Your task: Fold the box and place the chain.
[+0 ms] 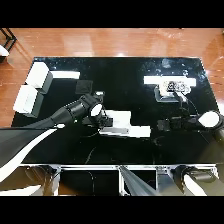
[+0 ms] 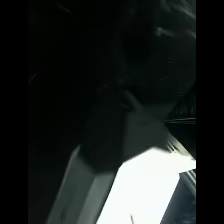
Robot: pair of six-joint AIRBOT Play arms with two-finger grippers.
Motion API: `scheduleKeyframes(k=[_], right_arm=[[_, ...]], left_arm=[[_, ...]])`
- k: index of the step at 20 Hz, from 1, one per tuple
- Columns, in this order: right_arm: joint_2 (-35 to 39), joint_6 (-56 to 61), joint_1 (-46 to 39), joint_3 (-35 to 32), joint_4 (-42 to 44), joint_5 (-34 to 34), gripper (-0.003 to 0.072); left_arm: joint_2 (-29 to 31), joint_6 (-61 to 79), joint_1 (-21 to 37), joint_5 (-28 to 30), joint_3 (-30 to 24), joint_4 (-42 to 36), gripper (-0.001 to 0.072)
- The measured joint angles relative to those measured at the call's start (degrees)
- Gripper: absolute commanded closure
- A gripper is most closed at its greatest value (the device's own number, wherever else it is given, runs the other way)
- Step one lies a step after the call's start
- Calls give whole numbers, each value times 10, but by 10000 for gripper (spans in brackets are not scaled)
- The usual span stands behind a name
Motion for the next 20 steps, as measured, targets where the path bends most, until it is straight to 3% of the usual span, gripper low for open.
scheduleKeyframes(k=[4, 8, 9, 10, 11, 19, 20], right_arm=[[-44, 60, -10, -50, 57, -11, 668], [-111, 19, 26, -64, 178, -56, 664], [-125, 0, 35, -64, 208, -65, 514], [-134, -15, 42, -60, 232, -73, 192], [-140, -25, 46, -54, 253, -71, 68], [-156, -75, 63, 22, 296, 12, 68], [-157, -76, 68, 26, 301, 19, 99]], left_arm=[[0, 0, 0, 0, 0, 1, 692], [0, 0, 0, 0, 0, 1, 692], [0, 0, 0, 0, 0, 1, 692], [0, 0, 0, 0, 0, 1, 692], [0, 0, 0, 0, 0, 1, 692], [0, 0, 0, -4, 0, 1, 692], [0, 0, 0, -4, 0, 1, 692]])
